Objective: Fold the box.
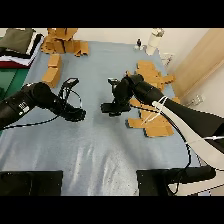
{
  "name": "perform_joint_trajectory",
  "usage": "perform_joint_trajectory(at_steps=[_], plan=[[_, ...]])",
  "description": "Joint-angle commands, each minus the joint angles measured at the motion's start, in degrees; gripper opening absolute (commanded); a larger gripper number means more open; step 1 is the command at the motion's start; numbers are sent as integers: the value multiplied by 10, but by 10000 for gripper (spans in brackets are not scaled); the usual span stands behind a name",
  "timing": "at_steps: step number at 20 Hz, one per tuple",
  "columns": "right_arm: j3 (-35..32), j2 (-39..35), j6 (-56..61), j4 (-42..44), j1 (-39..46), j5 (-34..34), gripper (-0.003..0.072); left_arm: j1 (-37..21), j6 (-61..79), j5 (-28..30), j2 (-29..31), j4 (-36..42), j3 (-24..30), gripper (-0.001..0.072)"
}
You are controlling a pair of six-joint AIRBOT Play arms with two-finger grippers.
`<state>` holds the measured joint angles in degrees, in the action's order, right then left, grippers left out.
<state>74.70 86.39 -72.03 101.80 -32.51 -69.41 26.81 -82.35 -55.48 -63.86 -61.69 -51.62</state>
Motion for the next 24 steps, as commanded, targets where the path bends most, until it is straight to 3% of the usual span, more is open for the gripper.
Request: perform_joint_trajectory(at_steps=[1,9,15,24], plan=[[0,0,0,0,0,0,4,0,0,0,0,0,0,12],[0,0,0,0,0,6,4,0,0,0,0,0,0,12],[1,0,1,0,0,130,4,0,0,1,0,0,0,12],[0,5,1,-18,0,169,4,0,3,95,0,0,0,12]])
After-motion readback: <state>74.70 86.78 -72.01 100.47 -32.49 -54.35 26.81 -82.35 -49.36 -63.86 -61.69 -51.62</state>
